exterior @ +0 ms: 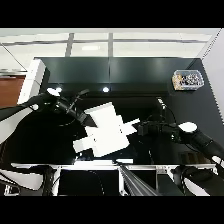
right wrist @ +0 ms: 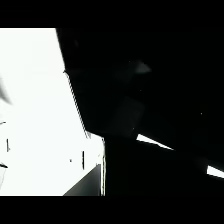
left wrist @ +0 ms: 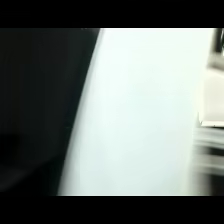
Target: Fold the box and place the chain.
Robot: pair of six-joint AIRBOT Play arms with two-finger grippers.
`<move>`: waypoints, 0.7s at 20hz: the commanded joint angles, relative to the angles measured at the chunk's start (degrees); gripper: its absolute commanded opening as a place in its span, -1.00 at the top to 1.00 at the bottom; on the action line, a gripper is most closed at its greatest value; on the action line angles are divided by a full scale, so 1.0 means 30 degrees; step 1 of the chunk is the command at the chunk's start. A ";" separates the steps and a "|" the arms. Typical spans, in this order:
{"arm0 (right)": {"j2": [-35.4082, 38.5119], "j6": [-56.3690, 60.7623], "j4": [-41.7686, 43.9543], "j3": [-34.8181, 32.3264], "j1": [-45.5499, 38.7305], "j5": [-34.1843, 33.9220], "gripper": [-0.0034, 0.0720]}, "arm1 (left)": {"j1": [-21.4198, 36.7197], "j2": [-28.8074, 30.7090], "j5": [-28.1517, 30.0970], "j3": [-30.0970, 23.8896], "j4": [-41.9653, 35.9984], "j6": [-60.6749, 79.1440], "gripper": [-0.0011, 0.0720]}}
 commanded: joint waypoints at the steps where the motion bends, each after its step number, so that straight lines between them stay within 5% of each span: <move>1: 0.0015 0.0015 -0.0036 -0.0007 0.0036 -0.0051 0.87 | -0.0058 -0.0197 -0.0495 0.0284 0.0597 0.0568 0.44; 3: 0.0015 0.0015 -0.0036 -0.0007 0.0036 -0.0073 0.87 | -0.0058 -0.0197 -0.0488 0.0284 0.0590 0.0889 0.90; 5: 0.0015 0.0015 -0.0029 0.0000 0.0036 -0.0153 0.87 | -0.0058 -0.0189 -0.0306 0.0328 0.0597 0.0991 0.90; 6: 0.0015 0.0022 -0.0058 0.0051 -0.0015 -0.0277 0.71 | -0.0051 -0.0073 -0.0051 0.0364 0.0590 0.0991 0.91; 8: 0.0022 0.0029 -0.1290 0.0954 -0.0969 0.0474 -0.99 | -0.0058 0.0670 0.0670 0.0364 0.0605 0.1064 0.91; 11: 0.0022 0.0029 -0.6914 0.4422 -0.3286 0.4568 -0.97 | -0.0510 0.3067 0.2295 0.0306 0.0794 0.2193 0.91; 14: 0.0022 -0.0444 -1.2604 0.7563 -0.3672 0.6892 -0.96 | -0.2339 0.5697 0.6666 0.0102 0.2120 0.5472 0.91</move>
